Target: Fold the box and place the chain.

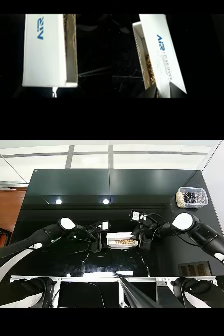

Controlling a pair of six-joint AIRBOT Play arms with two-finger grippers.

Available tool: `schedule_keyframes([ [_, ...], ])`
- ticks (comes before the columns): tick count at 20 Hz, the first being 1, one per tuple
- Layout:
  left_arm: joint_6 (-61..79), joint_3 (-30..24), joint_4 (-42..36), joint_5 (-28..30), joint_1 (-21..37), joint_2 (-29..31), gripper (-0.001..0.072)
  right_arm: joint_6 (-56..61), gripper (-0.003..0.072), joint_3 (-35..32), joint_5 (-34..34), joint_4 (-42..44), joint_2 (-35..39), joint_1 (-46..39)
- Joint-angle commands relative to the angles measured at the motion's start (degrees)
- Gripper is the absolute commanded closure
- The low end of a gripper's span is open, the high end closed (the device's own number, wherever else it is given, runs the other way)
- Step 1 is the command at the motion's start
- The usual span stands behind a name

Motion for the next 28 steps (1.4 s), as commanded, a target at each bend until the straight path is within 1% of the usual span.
schedule_keyframes([
  [1, -0.07, 0.02, 0.0, -0.04, 0.04, -0.04, 0.0338, 0.09, 0.0547, -0.02, 0.13, 0.37, -0.04, 0.04],
  [7, -0.07, 0.02, 0.0, -0.04, 0.04, -0.04, 0.0338, 0.11, 0.0545, -0.04, 1.36, 0.33, -0.04, 0.33],
  [10, -0.07, 0.02, 0.0, -0.04, 0.04, -0.04, 0.0338, 3.82, 0.0543, -0.04, 1.4, -0.17, -0.04, 0.33],
  [12, -0.07, 0.02, 0.0, -0.04, 0.04, -0.04, 0.0338, 4.24, 0.0474, -0.04, 1.55, -0.81, -0.04, 0.33],
  [17, -0.07, 0.02, 0.0, -0.04, 0.04, -0.04, 0.0339, 4.44, 0.0475, -0.04, 1.62, -2.05, -0.04, 0.33],
  [28, -0.07, 0.02, 0.0, -0.04, 0.04, -0.04, 0.0338, 5.64, 0.0474, -0.02, 4.26, -2.23, -0.04, 0.33],
])
